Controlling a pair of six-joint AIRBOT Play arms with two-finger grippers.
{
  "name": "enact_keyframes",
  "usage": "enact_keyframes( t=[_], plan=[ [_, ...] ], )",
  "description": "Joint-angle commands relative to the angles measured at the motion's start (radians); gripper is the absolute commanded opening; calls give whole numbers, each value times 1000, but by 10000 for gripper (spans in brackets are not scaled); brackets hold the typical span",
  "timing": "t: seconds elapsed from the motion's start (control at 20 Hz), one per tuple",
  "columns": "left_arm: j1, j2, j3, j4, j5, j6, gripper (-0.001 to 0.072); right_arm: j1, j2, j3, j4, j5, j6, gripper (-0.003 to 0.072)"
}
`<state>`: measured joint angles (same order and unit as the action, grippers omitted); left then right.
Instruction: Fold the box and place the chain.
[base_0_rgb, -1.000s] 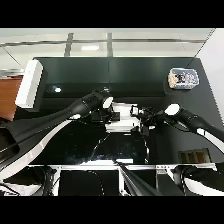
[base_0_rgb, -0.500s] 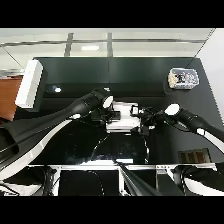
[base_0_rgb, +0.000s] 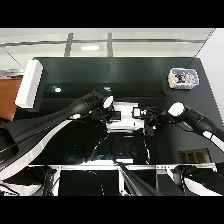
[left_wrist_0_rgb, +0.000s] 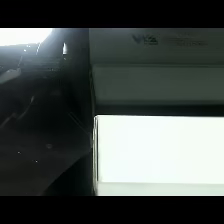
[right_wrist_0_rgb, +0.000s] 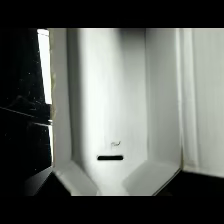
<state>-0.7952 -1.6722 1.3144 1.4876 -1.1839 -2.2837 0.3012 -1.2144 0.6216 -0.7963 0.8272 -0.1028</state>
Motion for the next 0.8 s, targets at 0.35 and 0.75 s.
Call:
enact_keyframes(
  t=[0.35, 0.75],
  plan=[
    [0, 0, 0, 0, -2, 14, 27, -2, 14, 7, -16, -23, 3, 301],
    [0, 0, 0, 0, 0, 14, 27, -1, 11, 6, 103, -27, 25, 199]
  ],
)
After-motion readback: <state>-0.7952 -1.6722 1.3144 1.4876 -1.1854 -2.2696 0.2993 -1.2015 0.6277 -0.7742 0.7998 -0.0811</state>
